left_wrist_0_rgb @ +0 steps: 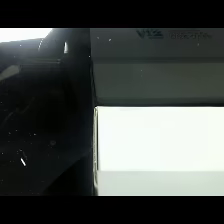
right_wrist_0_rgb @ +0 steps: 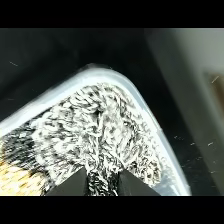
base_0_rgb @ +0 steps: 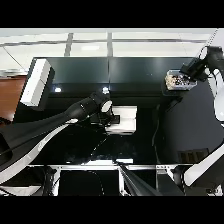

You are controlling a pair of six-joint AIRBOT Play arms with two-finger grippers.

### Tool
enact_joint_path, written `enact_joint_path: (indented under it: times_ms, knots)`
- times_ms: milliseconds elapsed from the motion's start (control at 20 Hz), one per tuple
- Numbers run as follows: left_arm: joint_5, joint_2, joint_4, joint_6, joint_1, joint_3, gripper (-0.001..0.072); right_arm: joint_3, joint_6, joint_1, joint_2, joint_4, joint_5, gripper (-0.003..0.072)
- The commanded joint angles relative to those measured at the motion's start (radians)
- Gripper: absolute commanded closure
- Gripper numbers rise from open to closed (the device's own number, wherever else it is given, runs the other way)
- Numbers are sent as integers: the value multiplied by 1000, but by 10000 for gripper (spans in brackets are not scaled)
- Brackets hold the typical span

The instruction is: Fold the box and place the chain.

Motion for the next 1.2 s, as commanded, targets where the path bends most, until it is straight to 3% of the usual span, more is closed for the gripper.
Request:
enact_joint_path:
  times_ms: [0, 150, 550, 850, 1150]
  knots:
    - [3, 0, 0, 0, 0, 0, 685, 24, -133, 0, 90, -2, 8, 675]
    - [3, 0, 0, 0, 0, 0, 685, 24, -255, 9, 253, 8, 20, 675]
    - [3, 0, 0, 0, 1, 0, 685, 23, -373, 8, 706, 273, -66, 679]
    - [1, 0, 0, 0, 0, 0, 685, 23, -399, 21, 924, 484, 58, 679]
    - [0, 0, 0, 0, 0, 0, 685, 23, -397, 208, 1006, 516, 241, 678]
